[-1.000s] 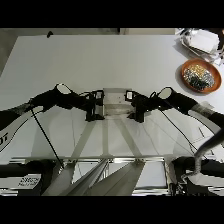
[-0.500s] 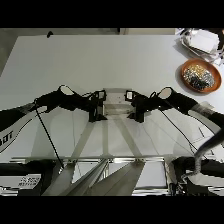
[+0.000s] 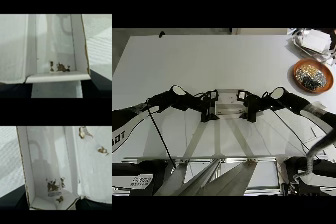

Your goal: Fold the box and place the chain.

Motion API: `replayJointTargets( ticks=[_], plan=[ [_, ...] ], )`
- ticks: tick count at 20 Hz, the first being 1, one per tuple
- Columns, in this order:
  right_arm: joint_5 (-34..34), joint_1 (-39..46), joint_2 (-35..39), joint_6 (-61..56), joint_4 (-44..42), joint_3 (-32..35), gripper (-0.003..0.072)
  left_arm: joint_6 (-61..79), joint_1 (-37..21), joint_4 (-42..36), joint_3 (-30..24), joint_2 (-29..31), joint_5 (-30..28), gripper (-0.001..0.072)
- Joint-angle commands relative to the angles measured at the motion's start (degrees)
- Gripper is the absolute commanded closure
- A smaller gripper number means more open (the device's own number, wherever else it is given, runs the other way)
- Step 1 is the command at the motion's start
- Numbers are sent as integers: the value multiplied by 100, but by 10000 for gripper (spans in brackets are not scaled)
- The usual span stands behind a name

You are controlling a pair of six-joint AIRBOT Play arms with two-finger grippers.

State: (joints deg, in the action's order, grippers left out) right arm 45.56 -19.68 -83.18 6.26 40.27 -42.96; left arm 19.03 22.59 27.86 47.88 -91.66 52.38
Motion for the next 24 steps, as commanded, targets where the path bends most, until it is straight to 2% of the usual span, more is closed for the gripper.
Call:
replayJointTargets(
  ticks=[1, 12, 13, 15, 16, 19, 24],
  plan=[
    [4, -2, 4, 0, 0, 0, 386, 2, 2, 4, -2, -4, -7, 528],
    [35, 0, 4, -28, -103, 0, 386, 0, 2, 4, -2, -4, -7, 528],
    [70, 0, 22, -44, -114, 0, 324, 0, 2, 4, -2, -4, -7, 528],
    [92, 0, 127, -48, -107, 0, 31, 0, 2, 4, -2, -4, -4, 528],
    [118, 7, 210, -118, -35, 0, -26, 2, 2, 4, -2, -4, -7, 528],
    [356, 116, 562, -584, 472, 0, -26, 0, 2, 4, -2, -4, -4, 528],
    [1436, 634, 988, -1574, 1427, 0, -20, 2, 2, 4, -2, -4, -4, 528]
  ],
)
